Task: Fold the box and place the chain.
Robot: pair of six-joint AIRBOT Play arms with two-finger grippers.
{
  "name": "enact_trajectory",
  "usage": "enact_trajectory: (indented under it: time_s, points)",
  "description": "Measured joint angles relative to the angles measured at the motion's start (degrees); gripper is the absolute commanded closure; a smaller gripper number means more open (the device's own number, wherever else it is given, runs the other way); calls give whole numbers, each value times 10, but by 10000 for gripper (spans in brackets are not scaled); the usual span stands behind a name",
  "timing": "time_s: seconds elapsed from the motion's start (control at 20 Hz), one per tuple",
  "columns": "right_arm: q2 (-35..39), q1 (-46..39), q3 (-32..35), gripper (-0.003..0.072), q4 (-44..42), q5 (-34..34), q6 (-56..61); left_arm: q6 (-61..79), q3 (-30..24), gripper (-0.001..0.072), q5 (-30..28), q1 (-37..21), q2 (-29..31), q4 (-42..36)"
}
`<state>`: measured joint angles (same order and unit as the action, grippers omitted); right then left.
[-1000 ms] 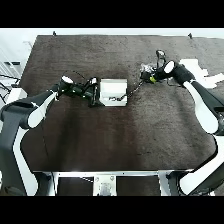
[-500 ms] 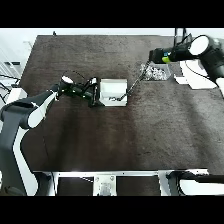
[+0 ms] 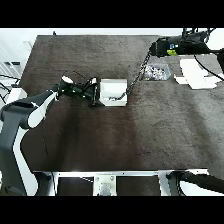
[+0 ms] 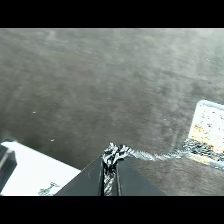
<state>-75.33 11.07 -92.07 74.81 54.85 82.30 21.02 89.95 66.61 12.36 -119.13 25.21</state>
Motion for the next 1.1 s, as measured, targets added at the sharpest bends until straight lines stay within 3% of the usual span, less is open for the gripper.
enact_trajectory:
  time_s: [0.55, 1.1]
  points:
    - [26, 70, 0, 673, 0, 45, -3, 0, 0, 303, 0, 0, 0, 0]
    - [42, 113, 4, 673, -2, 48, -3, 0, 0, 303, 0, 0, 0, 0]
